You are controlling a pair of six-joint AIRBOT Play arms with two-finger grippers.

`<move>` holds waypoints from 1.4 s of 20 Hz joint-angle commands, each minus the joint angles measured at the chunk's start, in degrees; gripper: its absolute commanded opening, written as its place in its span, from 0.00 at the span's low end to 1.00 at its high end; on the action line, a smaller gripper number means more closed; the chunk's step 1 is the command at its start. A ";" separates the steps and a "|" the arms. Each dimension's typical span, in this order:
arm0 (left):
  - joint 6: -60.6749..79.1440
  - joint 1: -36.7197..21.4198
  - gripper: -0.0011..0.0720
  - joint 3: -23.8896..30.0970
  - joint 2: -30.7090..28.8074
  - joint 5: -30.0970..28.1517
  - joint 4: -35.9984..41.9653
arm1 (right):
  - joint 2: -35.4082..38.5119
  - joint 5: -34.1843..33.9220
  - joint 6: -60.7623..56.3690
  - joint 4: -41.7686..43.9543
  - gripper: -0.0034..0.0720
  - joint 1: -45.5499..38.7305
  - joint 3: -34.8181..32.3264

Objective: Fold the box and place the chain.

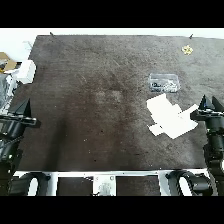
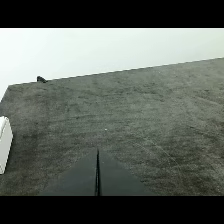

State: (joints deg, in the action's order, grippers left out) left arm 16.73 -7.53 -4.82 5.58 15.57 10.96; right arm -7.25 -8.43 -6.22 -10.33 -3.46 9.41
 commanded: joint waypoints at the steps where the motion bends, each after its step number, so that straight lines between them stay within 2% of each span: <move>1: 0.02 -0.02 0.03 0.00 -0.04 0.00 -0.02 | 0.02 -0.02 0.00 0.00 0.45 0.04 0.04; 7: 0.02 -0.02 0.03 0.00 -0.04 0.00 -0.02 | 0.00 -0.39 0.57 -0.26 0.46 0.04 0.04; 8: 0.02 -0.02 0.03 0.00 -0.04 0.00 -0.02 | 0.00 -0.72 0.57 -0.26 0.61 0.04 0.13; 9: 0.02 -0.02 0.03 0.00 -0.04 0.00 -0.02 | -0.02 -0.98 0.55 -0.22 0.65 0.04 0.48; 12: 0.02 -0.02 0.03 0.00 -0.04 0.00 -0.04 | -1.29 -0.94 0.68 -1.49 0.65 0.02 3.85; 14: 0.02 -0.02 0.03 0.00 -0.04 0.00 -0.02 | -6.34 -0.87 0.59 -3.37 0.65 -0.11 8.52; 17: 0.02 -0.02 0.03 0.00 -0.04 0.00 -0.04 | -18.21 1.36 0.57 -1.42 0.65 -2.64 17.55; 19: 0.02 -0.02 0.03 0.00 -0.04 0.00 -0.02 | -27.36 10.91 0.28 -1.44 0.65 -8.09 24.13; 21: 0.02 -0.02 0.03 0.00 -0.04 0.00 -0.02 | -36.57 25.46 -4.35 -3.89 0.65 -16.46 30.51; 23: 0.02 -0.02 0.03 0.00 -0.04 0.00 -0.02 | -45.33 39.74 -16.06 -14.97 0.65 -24.96 37.90; 25: 0.02 -0.02 0.03 0.00 -0.04 0.00 -0.02 | -54.01 51.63 -27.96 -29.55 0.65 -31.26 46.80; 26: 0.02 -0.02 0.03 0.00 -0.04 -0.02 -0.02 | -58.73 58.95 -31.87 -36.98 0.56 -33.59 52.06; 28: 0.02 -0.02 0.03 0.00 -0.04 0.00 -0.02 | -67.47 70.69 -39.06 -48.61 0.54 -35.56 62.16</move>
State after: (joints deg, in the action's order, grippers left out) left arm 16.73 -7.53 -4.82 5.58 15.57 10.94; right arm -62.98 41.43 -31.64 -39.92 -33.54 59.05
